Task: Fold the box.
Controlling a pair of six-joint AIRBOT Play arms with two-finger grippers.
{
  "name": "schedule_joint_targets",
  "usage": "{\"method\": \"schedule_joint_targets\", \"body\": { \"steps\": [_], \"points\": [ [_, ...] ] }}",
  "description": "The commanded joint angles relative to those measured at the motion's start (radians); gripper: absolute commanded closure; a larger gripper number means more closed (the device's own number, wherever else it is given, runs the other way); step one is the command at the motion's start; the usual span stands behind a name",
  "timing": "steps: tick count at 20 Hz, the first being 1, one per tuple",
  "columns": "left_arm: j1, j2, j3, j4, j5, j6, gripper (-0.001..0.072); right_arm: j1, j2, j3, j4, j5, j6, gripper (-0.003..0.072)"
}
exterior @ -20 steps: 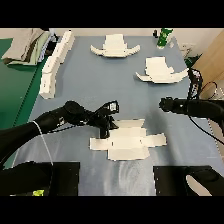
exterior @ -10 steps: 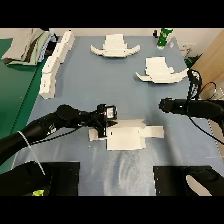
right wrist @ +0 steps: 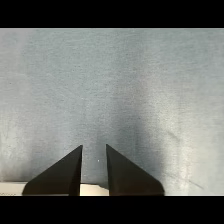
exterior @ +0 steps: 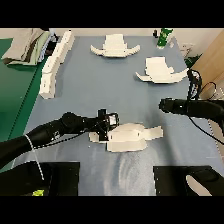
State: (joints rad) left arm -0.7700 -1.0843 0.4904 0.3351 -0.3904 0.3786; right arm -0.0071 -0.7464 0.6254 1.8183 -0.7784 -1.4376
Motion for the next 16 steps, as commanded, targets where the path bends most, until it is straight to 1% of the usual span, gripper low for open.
{"method": "schedule_joint_targets", "body": {
  "steps": [1,5,6,9,12,16],
  "points": [
    [-0.008,0.0,-0.007,0.009,0.0,-0.003,0.0696,0.001,0.0,0.0,0.0,-0.002,0.0,0.0463],
    [-0.003,0.067,0.013,0.01,-0.044,-0.059,0.0697,0.001,0.0,0.0,0.0,-0.011,0.0,0.0464],
    [0.005,0.077,0.019,0.01,-0.07,-0.064,0.0697,0.001,0.0,0.0,0.0,-0.011,0.0,0.0463],
    [0.037,0.068,0.022,0.01,-0.164,-0.064,0.0697,0.001,0.0,0.0,0.0,-0.012,0.0,0.0464],
    [0.074,0.062,0.024,0.01,-0.206,-0.069,0.0697,0.001,0.0,0.0,0.0,-0.013,0.0,0.0464],
    [0.14,0.057,0.039,0.011,-0.257,-0.137,0.0697,0.001,-0.001,0.0,0.0,-0.014,0.0,0.0464]
  ]
}}
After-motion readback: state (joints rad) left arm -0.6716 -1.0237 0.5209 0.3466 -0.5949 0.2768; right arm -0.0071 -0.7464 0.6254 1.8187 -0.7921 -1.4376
